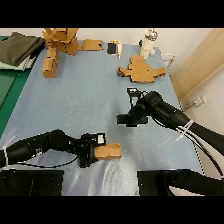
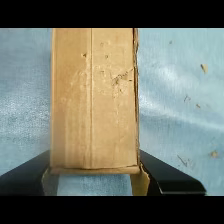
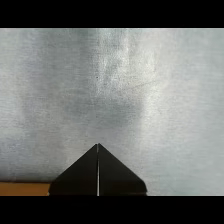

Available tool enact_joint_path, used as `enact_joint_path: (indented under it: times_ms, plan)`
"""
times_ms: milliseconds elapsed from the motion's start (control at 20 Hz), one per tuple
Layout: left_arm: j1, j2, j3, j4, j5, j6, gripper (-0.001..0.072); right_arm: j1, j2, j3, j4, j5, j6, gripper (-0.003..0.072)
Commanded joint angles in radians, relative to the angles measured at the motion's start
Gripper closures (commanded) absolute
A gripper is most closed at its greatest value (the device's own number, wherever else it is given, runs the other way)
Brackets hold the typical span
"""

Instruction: Fold the box.

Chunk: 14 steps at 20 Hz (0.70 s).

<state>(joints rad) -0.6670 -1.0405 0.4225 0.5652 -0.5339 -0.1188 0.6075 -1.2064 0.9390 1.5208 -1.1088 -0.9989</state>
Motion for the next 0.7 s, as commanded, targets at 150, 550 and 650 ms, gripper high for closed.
enact_joint_path:
  times_ms: [150,550,650]
  plan:
    - [0.069,0.084,0.074,0.320,0.004,-0.554,0.0189,-0.009,-0.027,0.016,0.021,-0.008,-0.034,0.0681]
    - [0.630,0.105,0.096,0.562,0.063,-0.822,0.0188,-0.009,-0.026,0.016,0.012,-0.008,-0.034,0.0681]
    - [0.792,0.084,0.098,0.561,0.157,-0.822,0.0188,-0.009,-0.026,0.016,0.012,-0.008,-0.035,0.0681]
